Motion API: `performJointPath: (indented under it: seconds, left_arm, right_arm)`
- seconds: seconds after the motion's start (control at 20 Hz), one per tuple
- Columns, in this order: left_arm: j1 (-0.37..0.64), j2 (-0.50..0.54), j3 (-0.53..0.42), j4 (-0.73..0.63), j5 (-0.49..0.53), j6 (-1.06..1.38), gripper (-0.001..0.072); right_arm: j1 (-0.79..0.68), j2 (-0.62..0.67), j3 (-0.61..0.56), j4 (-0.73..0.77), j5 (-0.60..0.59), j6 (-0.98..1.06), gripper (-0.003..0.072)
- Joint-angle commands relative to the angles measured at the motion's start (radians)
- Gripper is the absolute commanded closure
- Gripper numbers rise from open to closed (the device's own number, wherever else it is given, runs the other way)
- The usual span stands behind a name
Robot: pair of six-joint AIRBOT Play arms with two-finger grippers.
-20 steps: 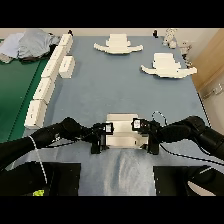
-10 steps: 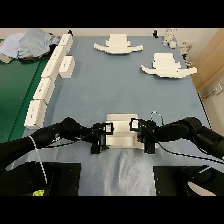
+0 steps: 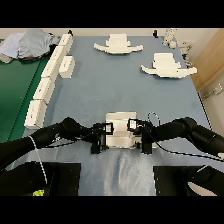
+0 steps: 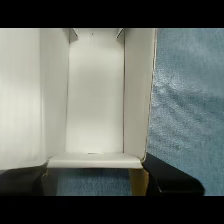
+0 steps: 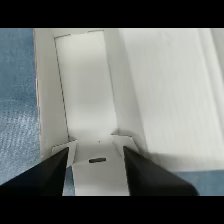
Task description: Fold the box.
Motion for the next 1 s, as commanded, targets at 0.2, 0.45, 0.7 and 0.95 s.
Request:
performJointPath:
  seconds: [0.2,0.45,0.7,0.95]
  left_arm:
    - [0.000,0.000,0.001,0.000,0.000,0.000,0.0281]
    - [0.000,0.000,0.001,0.000,0.000,0.000,0.0281]
    - [0.000,0.000,0.001,0.000,0.000,0.000,0.0281]
    - [0.000,0.000,0.001,0.000,-0.001,0.000,0.0281]
  right_arm:
    - [0.000,-0.008,0.000,0.016,0.000,-0.011,0.0157]
    - [0.000,0.054,0.074,-0.381,-0.172,0.722,0.0682]
    - [-0.117,0.088,0.113,-0.877,-0.425,1.484,0.0683]
    - [-0.508,0.009,0.097,-0.465,-0.397,1.300,0.0684]
